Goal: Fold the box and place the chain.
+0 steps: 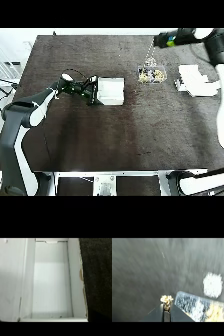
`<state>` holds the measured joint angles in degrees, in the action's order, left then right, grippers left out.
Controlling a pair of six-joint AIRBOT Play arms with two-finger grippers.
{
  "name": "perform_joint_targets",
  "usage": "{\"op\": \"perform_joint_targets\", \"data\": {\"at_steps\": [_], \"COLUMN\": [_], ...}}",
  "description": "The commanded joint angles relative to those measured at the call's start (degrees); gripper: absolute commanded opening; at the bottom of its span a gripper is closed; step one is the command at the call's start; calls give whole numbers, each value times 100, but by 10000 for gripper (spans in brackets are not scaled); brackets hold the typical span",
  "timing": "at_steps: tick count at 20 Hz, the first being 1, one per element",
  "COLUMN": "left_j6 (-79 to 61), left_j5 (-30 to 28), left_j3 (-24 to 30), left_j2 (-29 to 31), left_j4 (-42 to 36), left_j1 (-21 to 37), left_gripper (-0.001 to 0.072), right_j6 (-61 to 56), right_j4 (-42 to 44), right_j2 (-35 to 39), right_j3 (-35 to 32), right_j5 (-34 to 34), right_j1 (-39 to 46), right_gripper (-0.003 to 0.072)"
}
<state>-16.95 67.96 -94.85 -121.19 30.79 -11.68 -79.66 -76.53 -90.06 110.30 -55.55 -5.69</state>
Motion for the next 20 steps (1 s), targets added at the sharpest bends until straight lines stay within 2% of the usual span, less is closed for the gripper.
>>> {"op": "perform_joint_targets", "data": {"at_steps": [1,11,20], "left_j6": [0,0,0], "left_j5": [-2,-2,0], "left_j3": [2,2,2], "left_j2": [-2,-2,-2], "left_j4": [0,0,0], "left_j1": [2,2,2], "left_gripper": [297,297,297], "right_j6": [138,284,378], "right_j4": [-44,-57,-39], "right_j2": [879,2142,2417], "right_j3": [2,-2,-66], "right_j5": [-2,-706,-1292], "right_j1": [-203,-890,-1875], "right_gripper": [17,17,17]}}
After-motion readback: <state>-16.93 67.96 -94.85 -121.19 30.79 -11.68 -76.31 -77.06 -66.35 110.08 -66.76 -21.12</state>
